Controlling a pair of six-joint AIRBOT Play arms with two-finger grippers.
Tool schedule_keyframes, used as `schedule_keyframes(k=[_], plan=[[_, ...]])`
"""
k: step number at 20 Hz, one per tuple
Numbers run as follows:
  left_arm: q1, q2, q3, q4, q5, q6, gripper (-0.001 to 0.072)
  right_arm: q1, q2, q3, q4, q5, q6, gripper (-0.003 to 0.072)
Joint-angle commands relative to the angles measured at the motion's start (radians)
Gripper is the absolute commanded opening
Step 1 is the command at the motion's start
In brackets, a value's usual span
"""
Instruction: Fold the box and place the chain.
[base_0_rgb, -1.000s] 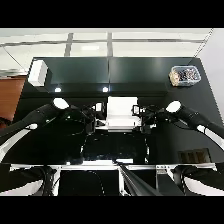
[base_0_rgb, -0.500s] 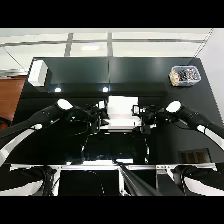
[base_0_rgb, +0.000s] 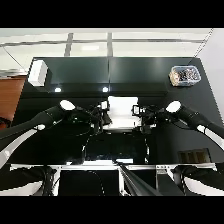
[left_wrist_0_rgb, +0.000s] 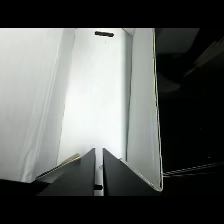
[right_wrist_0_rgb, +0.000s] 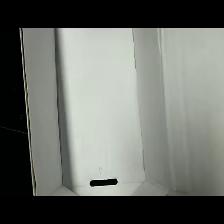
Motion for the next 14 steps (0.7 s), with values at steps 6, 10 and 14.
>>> schedule_keyframes(k=[6,10,14], plan=[[-0.013,-0.001,0.002,0.036,0.024,-0.043,0.0174,0.000,0.000,0.000,0.002,0.000,0.002,0.0083],[-0.009,0.001,0.006,0.043,0.021,-0.043,0.0088,0.000,0.000,0.000,0.002,0.000,0.001,0.0083],[0.025,0.066,0.023,0.171,0.019,-0.192,0.0028,0.000,0.000,0.000,0.002,0.000,0.002,0.0083]])
